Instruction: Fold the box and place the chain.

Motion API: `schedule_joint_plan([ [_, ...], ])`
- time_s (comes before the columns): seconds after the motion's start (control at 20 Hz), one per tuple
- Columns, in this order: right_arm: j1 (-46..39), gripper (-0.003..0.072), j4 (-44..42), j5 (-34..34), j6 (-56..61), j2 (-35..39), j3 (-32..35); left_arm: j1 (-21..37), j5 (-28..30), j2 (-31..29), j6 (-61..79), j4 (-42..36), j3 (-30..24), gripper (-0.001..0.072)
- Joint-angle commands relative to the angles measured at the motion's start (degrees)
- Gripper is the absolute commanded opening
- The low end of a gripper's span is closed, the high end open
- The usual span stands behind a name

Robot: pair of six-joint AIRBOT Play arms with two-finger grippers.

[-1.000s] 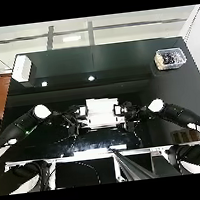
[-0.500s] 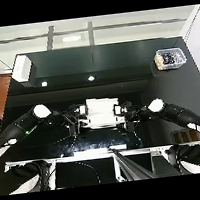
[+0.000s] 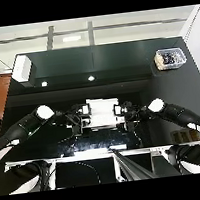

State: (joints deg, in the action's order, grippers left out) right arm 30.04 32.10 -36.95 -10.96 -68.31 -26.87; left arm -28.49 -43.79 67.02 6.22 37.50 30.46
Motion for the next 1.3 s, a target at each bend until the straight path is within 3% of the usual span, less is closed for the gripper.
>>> schedule_joint_plan([
  [0.0,0.07,0.0363,-0.07,0.07,0.02,-0.04,0.04,-2.01,1.86,1.03,-0.66,-0.72,0.04,0.0271],
  [0.4,0.07,0.0363,-0.07,0.07,0.02,-0.04,0.04,-1.84,1.31,1.99,-0.63,-0.68,0.07,0.0272],
  [0.5,0.07,0.0362,-0.07,0.09,0.02,-0.04,0.04,-1.84,1.36,1.97,-0.63,-0.7,0.07,0.0373],
  [0.55,0.07,0.0363,-0.07,0.07,0.02,-0.04,0.04,-1.84,1.33,1.97,-0.66,-0.7,0.07,0.0502],
  [0.6,0.07,0.0363,-0.07,0.09,0.02,-0.04,0.04,-1.84,1.33,1.97,-0.66,-0.7,0.07,0.0554],
  [0.65,0.07,0.0363,-0.07,0.09,0.02,-0.04,0.04,-1.84,1.25,1.97,-0.68,-0.68,0.07,0.055],
  [0.75,0.07,0.0363,-0.07,0.09,0.02,-0.04,0.04,-1.84,1.18,1.97,-0.63,-0.37,0.24,0.0251],
  [0.85,0.07,0.0363,-0.07,0.09,0.02,-0.04,0.04,-1.84,1.14,1.92,-0.68,-0.31,0.83,0.0197],
  [0.9,0.07,0.0363,-0.07,0.07,0.02,-0.04,0.04,-1.79,0.61,1.68,-0.79,0.42,1.33,0.0059],
  [1.1,0.07,0.0362,-0.07,0.09,0.02,-0.04,0.04,-0.61,-1.31,-2.95,-16.26,15.52,2.69,0.003],
  [1.25,0.07,0.0362,-0.07,0.09,0.02,-0.04,0.04,5.44,-9.9,-8.5,-19.15,17.42,2.69,0.003],
])
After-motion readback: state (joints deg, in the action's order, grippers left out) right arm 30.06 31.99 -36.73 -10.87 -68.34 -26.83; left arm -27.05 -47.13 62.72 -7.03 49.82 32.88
